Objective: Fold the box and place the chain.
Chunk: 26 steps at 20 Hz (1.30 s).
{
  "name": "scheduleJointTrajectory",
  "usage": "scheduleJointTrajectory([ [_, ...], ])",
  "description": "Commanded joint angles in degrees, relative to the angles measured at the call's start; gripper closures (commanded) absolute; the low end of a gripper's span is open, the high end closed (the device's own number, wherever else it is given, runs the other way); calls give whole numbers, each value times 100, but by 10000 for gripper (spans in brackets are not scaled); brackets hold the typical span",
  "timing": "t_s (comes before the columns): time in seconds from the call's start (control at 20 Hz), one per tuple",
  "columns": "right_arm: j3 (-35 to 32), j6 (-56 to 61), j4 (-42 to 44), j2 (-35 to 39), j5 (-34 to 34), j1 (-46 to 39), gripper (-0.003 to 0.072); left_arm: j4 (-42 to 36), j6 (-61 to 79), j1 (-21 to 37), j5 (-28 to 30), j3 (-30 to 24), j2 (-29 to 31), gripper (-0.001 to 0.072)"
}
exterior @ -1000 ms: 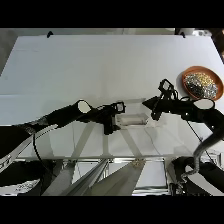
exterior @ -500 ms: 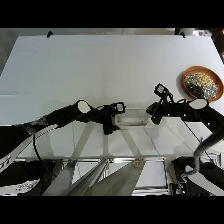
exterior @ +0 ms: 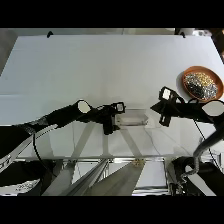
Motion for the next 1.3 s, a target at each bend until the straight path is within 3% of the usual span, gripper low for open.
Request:
scheduleJointTrajectory([
  [0.0,-22,-664,-1054,302,1141,4,666,-2,0,0,2,0,-2,271],
  [0.1,-138,-1246,-1069,240,1226,4,663,-2,0,0,0,0,-2,271],
  [0.15,-219,-1244,-824,188,1147,4,505,-2,0,0,-2,-2,-2,271],
  [0.2,-271,-1246,-557,85,962,4,284,-2,0,0,0,-2,-2,271],
  [0.35,-275,-1403,-278,-260,400,24,292,-2,0,0,2,0,-2,271],
  [0.55,-275,-1657,-297,-841,177,308,292,-2,0,0,2,-2,-2,271],
  [0.75,-273,-1606,-262,-1303,-308,323,357,-2,0,0,2,0,-2,271],
  [1.25,-273,-1464,232,-1451,-573,492,398,-2,0,0,0,0,-2,271],
])
